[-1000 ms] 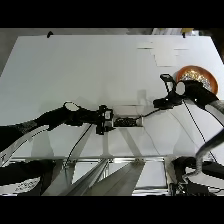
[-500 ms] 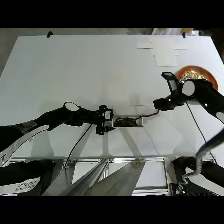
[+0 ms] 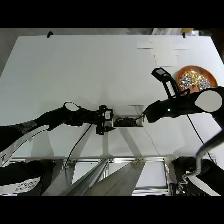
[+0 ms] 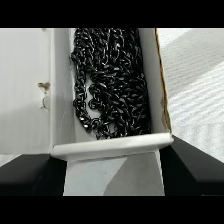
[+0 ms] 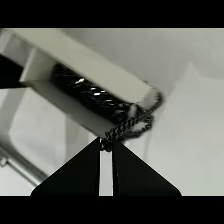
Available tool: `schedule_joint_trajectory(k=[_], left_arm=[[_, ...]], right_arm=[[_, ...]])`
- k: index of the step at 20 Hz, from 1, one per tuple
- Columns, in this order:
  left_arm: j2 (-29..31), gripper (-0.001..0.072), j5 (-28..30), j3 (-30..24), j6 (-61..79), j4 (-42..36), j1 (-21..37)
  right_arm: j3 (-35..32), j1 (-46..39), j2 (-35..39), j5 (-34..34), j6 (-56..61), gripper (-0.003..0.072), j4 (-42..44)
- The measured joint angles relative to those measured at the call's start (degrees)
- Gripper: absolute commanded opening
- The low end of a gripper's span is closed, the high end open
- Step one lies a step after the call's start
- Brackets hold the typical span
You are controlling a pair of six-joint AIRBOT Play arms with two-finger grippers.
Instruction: Fold the box and place the chain.
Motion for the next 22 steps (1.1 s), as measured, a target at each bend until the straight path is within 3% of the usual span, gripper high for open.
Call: schedule_joint_trajectory(k=[7, 17, 20, 22], left_arm=[[0.0, 0.0069, 0.0, 0.0, 0.0, 0.0, 0.02], [0.0, 0.0069, -0.02, 0.0, 0.0, -0.02, 0.02], [0.0, 0.0069, -0.02, 0.0, 0.0, 0.0, 0.02], [0.0, 0.0069, 0.0, 0.0, 0.0, -0.02, 0.02]], right_arm=[[0.0, 5.75, 1.01, -3.78, -5.55, 0.0014, 7.76], [0.0, 7.41, -4.09, -10.23, -8.02, 0.0019, 10.25], [0.0, 7.41, -6.36, -10.19, -9.46, 0.0197, 10.38], [0.31, 7.41, -7.21, -9.92, -10.93, 0.0198, 10.45]])
